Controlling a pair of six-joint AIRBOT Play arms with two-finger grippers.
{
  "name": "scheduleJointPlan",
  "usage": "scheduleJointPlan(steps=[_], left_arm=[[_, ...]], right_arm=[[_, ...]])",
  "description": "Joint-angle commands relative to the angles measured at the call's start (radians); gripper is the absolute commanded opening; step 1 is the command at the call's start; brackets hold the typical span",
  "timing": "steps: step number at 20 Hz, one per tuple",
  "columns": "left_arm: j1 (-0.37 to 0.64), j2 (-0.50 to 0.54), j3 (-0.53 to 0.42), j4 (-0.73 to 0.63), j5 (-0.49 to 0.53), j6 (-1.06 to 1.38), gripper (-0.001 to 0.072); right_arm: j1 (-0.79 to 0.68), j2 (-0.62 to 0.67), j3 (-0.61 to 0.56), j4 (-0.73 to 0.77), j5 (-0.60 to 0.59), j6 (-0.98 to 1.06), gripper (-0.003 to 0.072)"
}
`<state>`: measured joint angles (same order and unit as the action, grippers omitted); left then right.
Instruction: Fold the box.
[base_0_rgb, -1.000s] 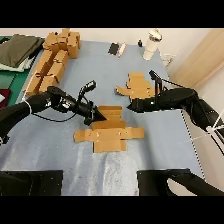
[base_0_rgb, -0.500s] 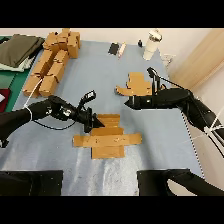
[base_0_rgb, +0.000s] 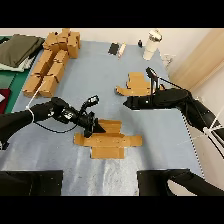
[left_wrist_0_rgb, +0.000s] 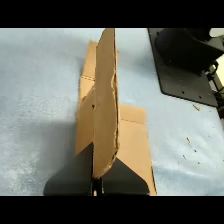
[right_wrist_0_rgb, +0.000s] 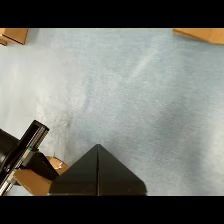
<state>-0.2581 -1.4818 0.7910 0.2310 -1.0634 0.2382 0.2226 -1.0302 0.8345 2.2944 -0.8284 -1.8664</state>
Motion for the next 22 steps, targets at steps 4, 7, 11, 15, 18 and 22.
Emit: scheduleJointPlan(steps=[4, 7, 11, 15, 18, 22], left_arm=[[-0.004, 0.0, -0.002, 0.032, 0.009, -0.03, 0.0012], [-0.004, 0.0, -0.002, 0.031, 0.008, -0.029, 0.0012], [-0.004, 0.0, -0.002, 0.031, 0.008, -0.029, 0.0012], [-0.004, 0.0, -0.002, 0.031, 0.009, -0.029, 0.0012], [-0.004, 0.0, -0.002, 0.031, 0.008, -0.029, 0.0012], [-0.004, 0.0, -0.002, 0.031, 0.009, -0.029, 0.0012]], right_arm=[[0.004, 0.0, 0.002, -0.06, -0.019, 0.044, 0.0005], [0.004, 0.01, 0.002, -0.218, -0.112, 0.215, 0.0004], [0.033, 0.084, 0.001, -0.45, -0.391, 0.45, 0.0004], [0.282, 0.22, -0.08, -0.471, -0.441, 0.48, 0.0004], [0.582, 0.325, -0.24, -0.543, -0.299, 0.481, 0.0003], [0.956, 0.399, -0.413, -0.7, -0.057, 0.478, 0.0221]])
